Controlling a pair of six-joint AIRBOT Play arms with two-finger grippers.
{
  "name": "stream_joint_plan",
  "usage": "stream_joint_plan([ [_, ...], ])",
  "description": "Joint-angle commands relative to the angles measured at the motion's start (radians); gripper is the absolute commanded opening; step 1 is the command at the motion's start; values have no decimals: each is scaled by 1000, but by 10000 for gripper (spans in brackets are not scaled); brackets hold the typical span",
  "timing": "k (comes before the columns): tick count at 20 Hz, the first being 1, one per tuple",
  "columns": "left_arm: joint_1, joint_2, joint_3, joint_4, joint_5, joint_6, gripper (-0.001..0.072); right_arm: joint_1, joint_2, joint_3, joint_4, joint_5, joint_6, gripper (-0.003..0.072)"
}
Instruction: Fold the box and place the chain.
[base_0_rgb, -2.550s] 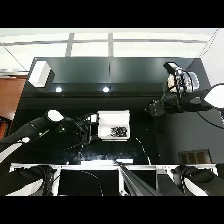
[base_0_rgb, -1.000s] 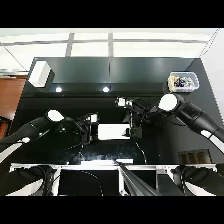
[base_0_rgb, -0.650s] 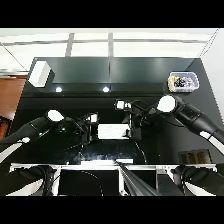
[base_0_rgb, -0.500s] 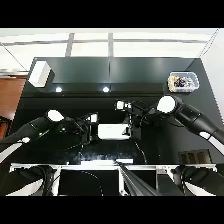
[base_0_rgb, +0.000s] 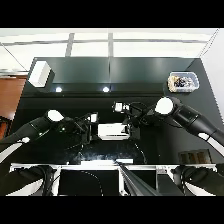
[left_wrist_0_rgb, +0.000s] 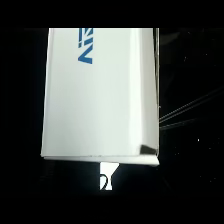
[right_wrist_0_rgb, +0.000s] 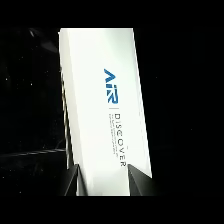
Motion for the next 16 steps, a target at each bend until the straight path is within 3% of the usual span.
stream_joint_plan([
  [1, 0, -1, 1, 1, -1, 3, 395, 2, 0, 0, -3, -7, 4, 346],
  [16, 0, -1, 1, 1, -2, 3, 396, 2, -13, -34, 1, -6, 31, 348],
])
